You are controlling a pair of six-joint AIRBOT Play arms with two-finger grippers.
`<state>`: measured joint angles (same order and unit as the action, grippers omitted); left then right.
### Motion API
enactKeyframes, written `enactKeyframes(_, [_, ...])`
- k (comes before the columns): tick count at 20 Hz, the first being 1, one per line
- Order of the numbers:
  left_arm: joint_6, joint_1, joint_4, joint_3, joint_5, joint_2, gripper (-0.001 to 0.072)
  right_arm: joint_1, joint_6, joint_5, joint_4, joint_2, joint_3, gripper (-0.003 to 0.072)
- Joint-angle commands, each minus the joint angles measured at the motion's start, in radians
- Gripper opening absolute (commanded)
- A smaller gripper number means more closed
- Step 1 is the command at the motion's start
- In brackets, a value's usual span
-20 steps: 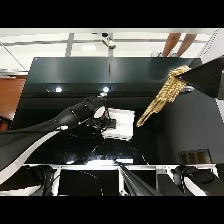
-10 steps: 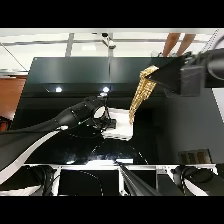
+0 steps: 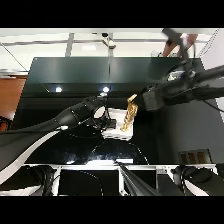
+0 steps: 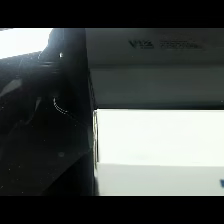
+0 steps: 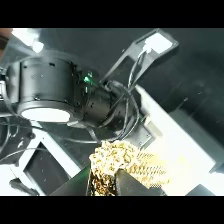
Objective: Fold the box and place the chain.
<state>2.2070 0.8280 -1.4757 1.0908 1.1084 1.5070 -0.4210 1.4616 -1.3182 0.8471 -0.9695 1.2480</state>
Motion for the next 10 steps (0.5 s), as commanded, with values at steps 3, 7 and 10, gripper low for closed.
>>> enactKeyframes(3, [0.000,0.000,0.000,0.000,-0.001,0.000,0.0024,-0.023,0.000,0.070,-0.019,-0.001,-0.144,0.0005])
enactKeyframes(7, [0.000,-0.001,-0.001,0.000,-0.001,0.000,0.0024,-0.050,0.000,0.137,0.003,-0.005,-0.286,0.0006])
enactKeyframes(10, [0.000,0.000,0.000,0.000,0.001,0.000,0.0024,-0.082,0.026,0.218,0.013,-0.033,-0.381,0.0009])
